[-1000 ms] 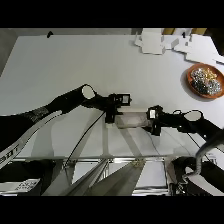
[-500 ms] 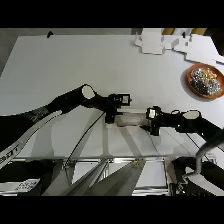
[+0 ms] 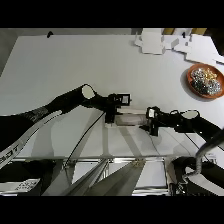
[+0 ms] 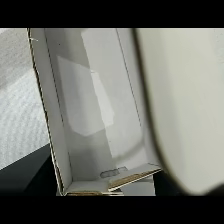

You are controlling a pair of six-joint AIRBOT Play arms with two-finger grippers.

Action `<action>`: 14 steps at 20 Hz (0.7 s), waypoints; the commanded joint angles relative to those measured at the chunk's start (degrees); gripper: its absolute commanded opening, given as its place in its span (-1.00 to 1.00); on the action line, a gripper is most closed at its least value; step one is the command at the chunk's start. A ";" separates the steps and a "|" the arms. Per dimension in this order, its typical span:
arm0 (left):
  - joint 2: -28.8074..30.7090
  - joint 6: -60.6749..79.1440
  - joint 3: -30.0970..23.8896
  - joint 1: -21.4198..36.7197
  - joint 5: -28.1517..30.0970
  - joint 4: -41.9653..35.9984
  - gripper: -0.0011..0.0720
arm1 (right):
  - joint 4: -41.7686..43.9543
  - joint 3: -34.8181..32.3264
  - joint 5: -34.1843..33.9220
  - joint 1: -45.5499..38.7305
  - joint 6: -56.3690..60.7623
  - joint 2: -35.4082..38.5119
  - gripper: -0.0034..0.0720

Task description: Fold the box and place the chain.

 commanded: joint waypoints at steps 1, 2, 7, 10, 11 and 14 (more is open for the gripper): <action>0.00 -0.02 0.00 -0.02 0.07 -0.02 -0.96 | -0.09 -0.04 -0.37 0.02 0.04 -0.09 -0.07; 0.00 -0.04 -0.02 -0.02 0.04 -0.02 -0.96 | -0.09 -0.04 -0.37 0.02 0.04 -0.07 -0.06; 0.00 -0.04 0.00 -0.02 0.04 -0.02 -0.96 | 2.75 0.63 1.73 -0.02 0.02 -0.04 0.56; 0.00 -0.02 0.00 -0.02 0.04 -0.02 -0.96 | 2.34 2.64 4.87 -3.72 0.02 -0.15 0.94; 0.00 -0.02 -0.02 -0.02 0.04 -0.02 -0.96 | 1.79 2.73 5.60 -5.14 0.02 -0.15 0.94; 0.00 -0.04 0.00 -0.02 0.04 -0.02 -0.96 | 0.39 2.73 7.63 -6.95 -1.95 -1.38 0.94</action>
